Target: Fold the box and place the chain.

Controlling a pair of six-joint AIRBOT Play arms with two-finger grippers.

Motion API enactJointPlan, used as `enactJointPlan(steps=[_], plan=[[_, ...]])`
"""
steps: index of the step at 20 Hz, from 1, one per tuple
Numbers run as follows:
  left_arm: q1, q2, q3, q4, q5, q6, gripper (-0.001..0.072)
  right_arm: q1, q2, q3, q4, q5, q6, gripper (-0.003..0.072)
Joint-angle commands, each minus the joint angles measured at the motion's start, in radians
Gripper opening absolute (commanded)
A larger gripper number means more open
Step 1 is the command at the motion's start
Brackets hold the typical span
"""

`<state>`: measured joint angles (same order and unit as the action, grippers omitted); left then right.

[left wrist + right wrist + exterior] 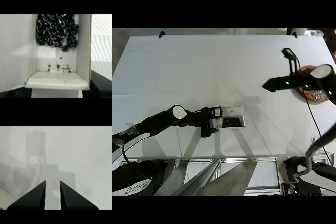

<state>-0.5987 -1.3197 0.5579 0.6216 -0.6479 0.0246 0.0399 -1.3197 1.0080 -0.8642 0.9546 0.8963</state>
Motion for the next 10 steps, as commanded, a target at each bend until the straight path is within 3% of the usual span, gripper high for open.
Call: enactJointPlan(steps=[1,5,10], plan=[[0.000,0.000,-0.001,0.000,0.000,0.000,0.0207,0.127,-0.184,0.202,-0.034,0.024,0.016,0.0205],[0.000,0.000,-0.001,0.000,0.000,0.000,0.0207,0.225,-0.302,0.363,-0.032,0.161,-0.027,0.0205],[0.000,0.000,-0.001,0.000,0.000,0.000,0.0207,0.305,-0.303,0.367,-0.030,0.386,-0.230,0.0203]])
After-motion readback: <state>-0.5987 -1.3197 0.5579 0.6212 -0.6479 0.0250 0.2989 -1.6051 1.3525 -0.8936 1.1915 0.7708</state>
